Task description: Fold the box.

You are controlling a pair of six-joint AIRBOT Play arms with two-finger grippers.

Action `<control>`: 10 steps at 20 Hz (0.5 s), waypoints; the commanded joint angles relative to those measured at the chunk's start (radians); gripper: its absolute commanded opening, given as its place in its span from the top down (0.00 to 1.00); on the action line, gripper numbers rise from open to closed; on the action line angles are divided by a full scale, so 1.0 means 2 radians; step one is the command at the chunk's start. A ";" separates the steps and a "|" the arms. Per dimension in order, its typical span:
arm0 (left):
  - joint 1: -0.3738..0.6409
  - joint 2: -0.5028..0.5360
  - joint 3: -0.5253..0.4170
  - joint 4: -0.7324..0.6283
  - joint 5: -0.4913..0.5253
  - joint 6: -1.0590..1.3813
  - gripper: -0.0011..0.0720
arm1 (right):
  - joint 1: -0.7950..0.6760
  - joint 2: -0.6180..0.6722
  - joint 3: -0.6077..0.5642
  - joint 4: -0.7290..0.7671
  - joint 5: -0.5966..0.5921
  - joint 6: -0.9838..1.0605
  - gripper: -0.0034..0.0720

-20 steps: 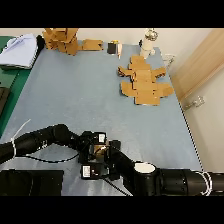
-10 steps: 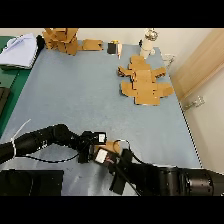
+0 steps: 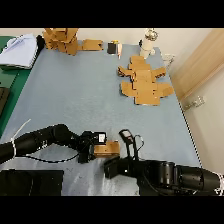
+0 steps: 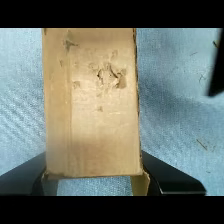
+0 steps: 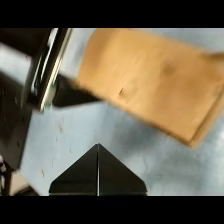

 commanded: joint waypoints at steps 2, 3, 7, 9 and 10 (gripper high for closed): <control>0.000 0.000 0.000 0.000 0.000 0.000 0.26 | -0.057 0.009 -0.008 -0.056 0.048 0.091 0.95; 0.000 0.000 0.000 0.000 0.000 0.000 0.27 | -0.061 0.010 -0.008 -0.057 0.066 0.091 0.95; 0.000 0.000 0.000 0.000 0.000 0.000 0.27 | -0.069 0.009 -0.009 -0.056 0.075 0.091 0.95; 0.000 0.000 0.000 0.000 0.000 0.000 0.27 | -0.069 0.009 -0.009 -0.056 0.074 0.091 0.95; 0.000 0.000 0.000 0.000 0.000 0.000 0.26 | -0.069 0.009 -0.009 -0.056 0.073 0.090 0.95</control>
